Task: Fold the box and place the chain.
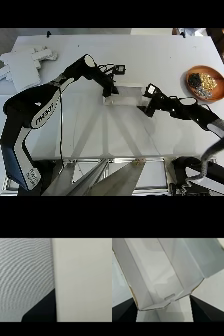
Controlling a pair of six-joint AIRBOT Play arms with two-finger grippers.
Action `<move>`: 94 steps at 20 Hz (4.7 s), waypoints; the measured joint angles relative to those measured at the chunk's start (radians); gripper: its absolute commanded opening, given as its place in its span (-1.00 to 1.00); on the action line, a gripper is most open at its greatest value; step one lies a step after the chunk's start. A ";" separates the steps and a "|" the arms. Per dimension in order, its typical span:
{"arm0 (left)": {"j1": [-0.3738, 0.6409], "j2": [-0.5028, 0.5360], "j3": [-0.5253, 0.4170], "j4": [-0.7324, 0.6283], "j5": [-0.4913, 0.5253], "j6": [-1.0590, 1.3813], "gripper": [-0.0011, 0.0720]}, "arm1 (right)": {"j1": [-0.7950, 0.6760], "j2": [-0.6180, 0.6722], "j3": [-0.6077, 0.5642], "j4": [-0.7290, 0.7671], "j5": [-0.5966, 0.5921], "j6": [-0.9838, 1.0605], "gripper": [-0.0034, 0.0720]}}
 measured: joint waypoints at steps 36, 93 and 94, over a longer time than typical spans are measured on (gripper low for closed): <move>0.000 0.000 0.000 0.000 0.000 0.001 -0.92 | -0.090 -0.303 0.352 -0.239 0.379 -0.034 0.92; 0.000 0.000 0.000 0.000 0.000 0.000 -0.92 | -0.089 -0.375 0.361 -0.180 0.454 -0.062 0.46; 0.000 0.000 0.000 0.000 0.000 0.000 -0.92 | -0.089 -0.375 0.361 -0.180 0.453 -0.062 0.46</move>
